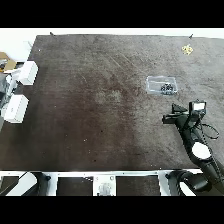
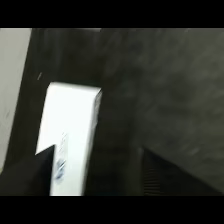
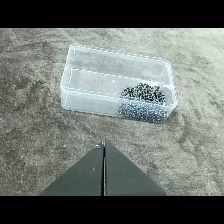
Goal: Fold the box and place the chain.
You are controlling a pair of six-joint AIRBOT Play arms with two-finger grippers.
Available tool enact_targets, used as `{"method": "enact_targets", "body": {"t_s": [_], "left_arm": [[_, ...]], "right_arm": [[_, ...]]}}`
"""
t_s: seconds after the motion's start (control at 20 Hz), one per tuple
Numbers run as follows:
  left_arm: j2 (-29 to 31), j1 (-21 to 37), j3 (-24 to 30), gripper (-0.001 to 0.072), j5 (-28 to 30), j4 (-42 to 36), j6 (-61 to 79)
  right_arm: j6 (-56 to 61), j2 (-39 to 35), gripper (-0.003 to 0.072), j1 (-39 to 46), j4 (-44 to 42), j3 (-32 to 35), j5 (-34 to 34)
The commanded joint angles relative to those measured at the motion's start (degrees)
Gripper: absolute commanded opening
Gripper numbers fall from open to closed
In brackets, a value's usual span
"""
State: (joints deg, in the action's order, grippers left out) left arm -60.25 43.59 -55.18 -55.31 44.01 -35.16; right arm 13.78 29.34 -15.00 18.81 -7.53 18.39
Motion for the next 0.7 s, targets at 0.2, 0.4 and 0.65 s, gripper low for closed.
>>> {"method": "enact_targets", "body": {"t_s": [0.2,0.4,0.65], "left_arm": [[9.7,-2.8,-6.3,0.0006,-6.3,-33.1,5.5],[16.3,-12.0,-4.5,0.0004,3.2,-31.1,5.9],[31.5,-27.2,9.8,0.0003,35.7,-24.5,8.5]], "right_arm": [[0.0,0.0,-0.0002,0.0,0.0,0.0,0.1],[0.0,0.0,-0.0002,0.0,0.0,0.0,0.1],[0.0,0.0,-0.0002,0.0,0.0,0.0,0.1]]}}
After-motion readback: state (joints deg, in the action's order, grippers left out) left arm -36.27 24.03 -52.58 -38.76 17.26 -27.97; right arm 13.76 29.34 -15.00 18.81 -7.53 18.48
